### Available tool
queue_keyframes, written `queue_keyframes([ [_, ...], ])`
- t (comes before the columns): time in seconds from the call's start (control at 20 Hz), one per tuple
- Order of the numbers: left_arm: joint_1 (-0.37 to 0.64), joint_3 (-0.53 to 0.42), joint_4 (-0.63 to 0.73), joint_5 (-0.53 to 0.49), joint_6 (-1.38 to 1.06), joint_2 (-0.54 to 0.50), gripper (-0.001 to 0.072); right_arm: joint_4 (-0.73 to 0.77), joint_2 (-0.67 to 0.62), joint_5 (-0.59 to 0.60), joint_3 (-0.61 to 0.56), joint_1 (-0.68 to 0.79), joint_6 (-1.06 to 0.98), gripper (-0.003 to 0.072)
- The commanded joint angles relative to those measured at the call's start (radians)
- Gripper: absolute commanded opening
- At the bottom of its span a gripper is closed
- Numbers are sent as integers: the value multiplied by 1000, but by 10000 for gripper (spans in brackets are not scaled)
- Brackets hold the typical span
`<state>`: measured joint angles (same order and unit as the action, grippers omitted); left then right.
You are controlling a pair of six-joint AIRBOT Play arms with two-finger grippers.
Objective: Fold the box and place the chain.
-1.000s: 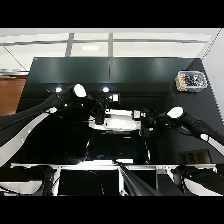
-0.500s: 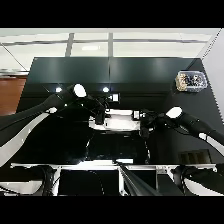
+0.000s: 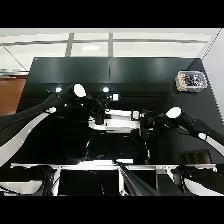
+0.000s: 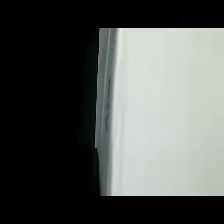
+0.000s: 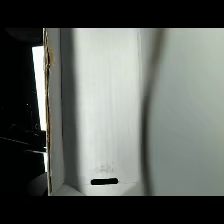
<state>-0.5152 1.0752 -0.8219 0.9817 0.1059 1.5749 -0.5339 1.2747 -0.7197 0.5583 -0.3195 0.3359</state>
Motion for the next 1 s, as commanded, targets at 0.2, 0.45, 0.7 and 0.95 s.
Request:
queue_keyframes([
  [0.2,1,47,-195,114,176,-78,446,-6,0,0,0,0,1,468],
  [0.45,1,47,-500,194,460,-234,446,-50,0,-19,0,0,2,467],
  [0.7,11,42,-508,254,729,-316,26,-50,-1,-21,0,0,1,467],
  [0.95,14,-149,-190,303,697,-344,25,-42,-3,-21,0,0,1,467],
])
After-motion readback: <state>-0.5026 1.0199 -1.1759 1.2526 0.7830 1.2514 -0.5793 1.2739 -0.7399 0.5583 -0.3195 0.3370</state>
